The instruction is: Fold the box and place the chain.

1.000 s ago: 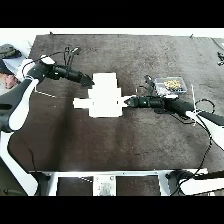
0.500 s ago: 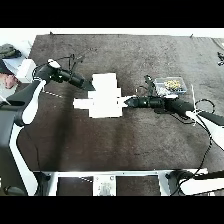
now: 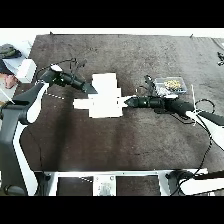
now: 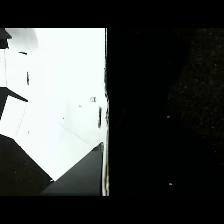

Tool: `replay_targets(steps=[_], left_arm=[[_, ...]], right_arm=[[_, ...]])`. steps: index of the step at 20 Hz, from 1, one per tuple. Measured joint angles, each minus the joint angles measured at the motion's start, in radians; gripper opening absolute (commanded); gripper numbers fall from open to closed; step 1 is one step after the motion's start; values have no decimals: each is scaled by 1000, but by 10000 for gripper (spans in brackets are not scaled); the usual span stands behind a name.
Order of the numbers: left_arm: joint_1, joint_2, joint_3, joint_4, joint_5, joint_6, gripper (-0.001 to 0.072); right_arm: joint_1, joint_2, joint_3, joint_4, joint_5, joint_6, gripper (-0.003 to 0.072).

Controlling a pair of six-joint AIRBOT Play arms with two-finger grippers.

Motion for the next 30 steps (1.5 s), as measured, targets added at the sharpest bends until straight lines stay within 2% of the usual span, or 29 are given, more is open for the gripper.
replay_targets(steps=[1, 8, 10, 12, 13, 14, 15, 19, 20, 21, 22, 30], left_arm=[[0, 0, 0, -11, -7, 7, 310], [0, -2, 0, -58, -30, 26, 309], [0, -2, 0, -64, -33, 26, 237], [0, -2, 0, -71, -31, 26, 223], [0, -2, 0, -76, -25, 27, 115], [0, -2, 0, -80, -21, 29, 103], [0, -2, 0, -84, -18, 31, 12], [0, -2, 0, -90, -18, 55, 10], [0, -2, 0, -90, -18, 77, 10], [0, -2, 0, -91, -23, 104, 10], [0, -2, 0, -89, -29, 139, 10], [0, -2, 0, -88, -58, 456, 6]], right_arm=[[0, 0, 0, -1, -1, 0, -12], [0, 0, 0, -2, -2, 0, -13], [0, 0, 0, -11, -2, 0, -12], [0, 0, 0, -16, -2, 0, -13], [0, 0, 0, -18, -2, 0, -13], [0, 0, 0, -20, -2, 0, -12], [0, 0, 0, -20, -3, -2, -12], [0, 0, 1, -22, -5, -17, -11], [-1, 1, 3, -23, -5, -19, 26], [-5, 1, 5, -24, -2, -21, 229], [-14, 2, 8, -26, 5, -23, 378], [-191, 88, 18, -24, 83, -26, 390]])
